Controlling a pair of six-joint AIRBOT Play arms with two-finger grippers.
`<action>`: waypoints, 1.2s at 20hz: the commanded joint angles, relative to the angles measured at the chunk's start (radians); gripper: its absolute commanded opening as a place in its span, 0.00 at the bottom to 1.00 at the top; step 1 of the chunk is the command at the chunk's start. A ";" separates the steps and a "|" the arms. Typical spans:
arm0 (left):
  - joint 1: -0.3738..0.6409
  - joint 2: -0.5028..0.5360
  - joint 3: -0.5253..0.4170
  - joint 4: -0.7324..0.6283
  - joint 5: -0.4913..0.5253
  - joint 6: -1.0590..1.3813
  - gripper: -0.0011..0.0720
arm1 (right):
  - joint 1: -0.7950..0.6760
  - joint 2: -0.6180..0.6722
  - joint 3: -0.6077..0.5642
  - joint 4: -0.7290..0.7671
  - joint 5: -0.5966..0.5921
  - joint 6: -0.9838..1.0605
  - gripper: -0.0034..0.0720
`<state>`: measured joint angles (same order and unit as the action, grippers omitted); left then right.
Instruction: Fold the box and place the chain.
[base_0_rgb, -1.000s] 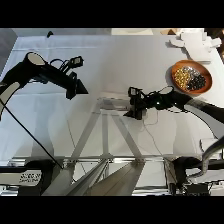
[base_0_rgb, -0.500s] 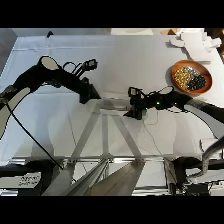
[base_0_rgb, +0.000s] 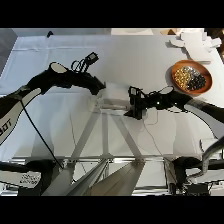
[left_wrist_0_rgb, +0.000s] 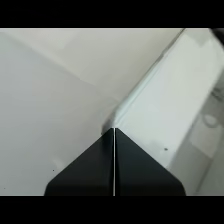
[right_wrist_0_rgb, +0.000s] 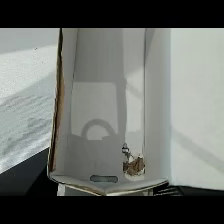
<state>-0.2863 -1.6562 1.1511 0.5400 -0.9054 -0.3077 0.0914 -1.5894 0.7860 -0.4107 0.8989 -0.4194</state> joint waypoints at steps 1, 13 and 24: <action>0.000 -0.055 0.000 -0.006 0.003 -0.013 0.03 | 0.001 0.000 0.001 -0.001 0.000 0.000 0.66; 0.149 0.138 0.000 0.256 -0.227 -0.002 0.03 | 0.001 0.000 0.001 -0.001 0.001 0.000 0.66; 0.135 0.124 -0.164 0.092 -0.277 0.734 0.65 | 0.001 0.000 0.001 -0.001 0.001 0.000 0.66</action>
<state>-0.1513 -1.5249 1.0260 0.6964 -1.1774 0.1917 0.0914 -1.5894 0.7864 -0.4122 0.8997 -0.4202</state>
